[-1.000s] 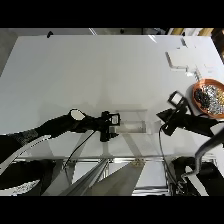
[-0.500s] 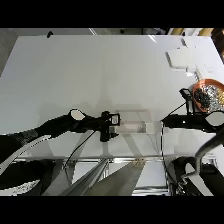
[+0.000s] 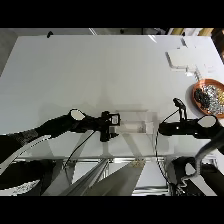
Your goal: Fold the box and place the chain.
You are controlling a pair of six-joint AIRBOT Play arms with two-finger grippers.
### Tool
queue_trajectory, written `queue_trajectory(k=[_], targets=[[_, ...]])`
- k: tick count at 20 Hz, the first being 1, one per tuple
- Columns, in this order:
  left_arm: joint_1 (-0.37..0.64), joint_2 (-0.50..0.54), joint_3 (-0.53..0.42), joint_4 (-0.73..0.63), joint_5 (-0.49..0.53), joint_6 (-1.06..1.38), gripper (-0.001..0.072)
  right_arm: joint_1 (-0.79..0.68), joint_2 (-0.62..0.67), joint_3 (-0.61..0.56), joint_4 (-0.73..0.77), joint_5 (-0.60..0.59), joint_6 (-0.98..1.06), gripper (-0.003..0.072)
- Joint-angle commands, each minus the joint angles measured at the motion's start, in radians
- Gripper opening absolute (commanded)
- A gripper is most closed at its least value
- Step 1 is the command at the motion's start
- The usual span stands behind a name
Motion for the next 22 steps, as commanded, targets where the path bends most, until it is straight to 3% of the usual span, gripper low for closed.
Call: queue_trajectory(k=[1, 5, 9, 12, 17, 20, 22], targets=[[-0.001, 0.000, 0.000, 0.000, 0.000, 0.000, 0.0345, 0.054, 0.002, -0.014, 0.090, -0.005, -0.047, 0.0023], [-0.001, 0.000, 0.000, 0.000, 0.000, 0.000, 0.0345, 0.159, 0.069, -0.014, 0.104, -0.031, -0.064, 0.0025], [-0.001, 0.000, 0.000, 0.000, 0.000, 0.000, 0.0345, 0.166, 0.141, -0.014, 0.104, -0.045, -0.060, 0.0067], [-0.001, 0.000, 0.000, 0.000, 0.000, 0.000, 0.0345, 0.166, 0.166, -0.005, 0.099, -0.032, -0.061, 0.0184], [-0.001, 0.000, 0.000, 0.000, 0.000, 0.000, 0.0345, 0.167, 0.166, 0.077, 0.092, -0.023, -0.055, 0.0200], [-0.001, 0.000, 0.000, 0.000, 0.000, 0.000, 0.0345, 0.167, 0.157, 0.080, 0.076, -0.010, 0.003, 0.0330], [-0.001, 0.000, 0.000, 0.000, 0.000, 0.000, 0.0345, 0.203, 0.133, 0.080, 0.012, -0.014, 0.057, 0.0369]])
